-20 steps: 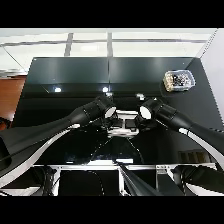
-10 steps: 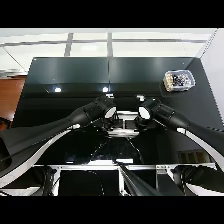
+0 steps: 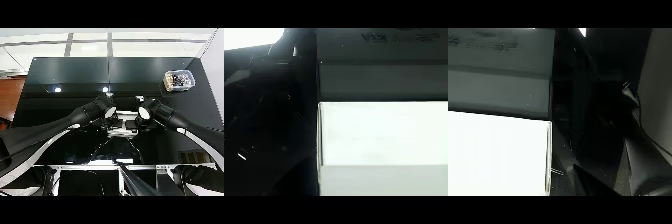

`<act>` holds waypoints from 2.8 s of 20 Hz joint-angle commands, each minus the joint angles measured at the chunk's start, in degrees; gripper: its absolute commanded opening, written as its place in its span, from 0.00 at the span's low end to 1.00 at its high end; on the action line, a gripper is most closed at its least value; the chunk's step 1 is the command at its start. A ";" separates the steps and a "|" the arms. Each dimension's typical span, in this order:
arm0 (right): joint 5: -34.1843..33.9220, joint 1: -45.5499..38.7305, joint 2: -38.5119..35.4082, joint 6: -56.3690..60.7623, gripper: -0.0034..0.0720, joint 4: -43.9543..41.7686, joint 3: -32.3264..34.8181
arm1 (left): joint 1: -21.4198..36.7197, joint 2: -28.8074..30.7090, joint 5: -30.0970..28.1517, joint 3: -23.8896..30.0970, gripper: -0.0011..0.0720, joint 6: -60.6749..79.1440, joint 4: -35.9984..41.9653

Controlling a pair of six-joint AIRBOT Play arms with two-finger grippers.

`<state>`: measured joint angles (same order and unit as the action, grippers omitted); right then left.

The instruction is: Fold the box and place the chain.

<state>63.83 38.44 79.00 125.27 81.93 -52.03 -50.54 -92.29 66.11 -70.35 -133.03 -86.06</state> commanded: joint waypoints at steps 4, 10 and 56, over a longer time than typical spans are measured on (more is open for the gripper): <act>-1.40 0.02 0.02 0.07 0.06 0.17 -0.07 | 0.00 0.02 0.13 -0.04 0.05 -0.07 0.02; -0.92 0.02 -0.02 0.07 0.08 0.15 -0.09 | 0.00 0.02 0.13 -0.04 0.05 -0.07 0.02; -14.29 -44.06 9.46 3.48 0.98 10.14 -29.42 | 0.00 0.02 0.35 -0.04 0.05 -0.07 0.04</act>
<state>42.52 -4.21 80.29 131.50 103.77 -72.58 -50.54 -92.29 66.59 -70.35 -133.16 -85.91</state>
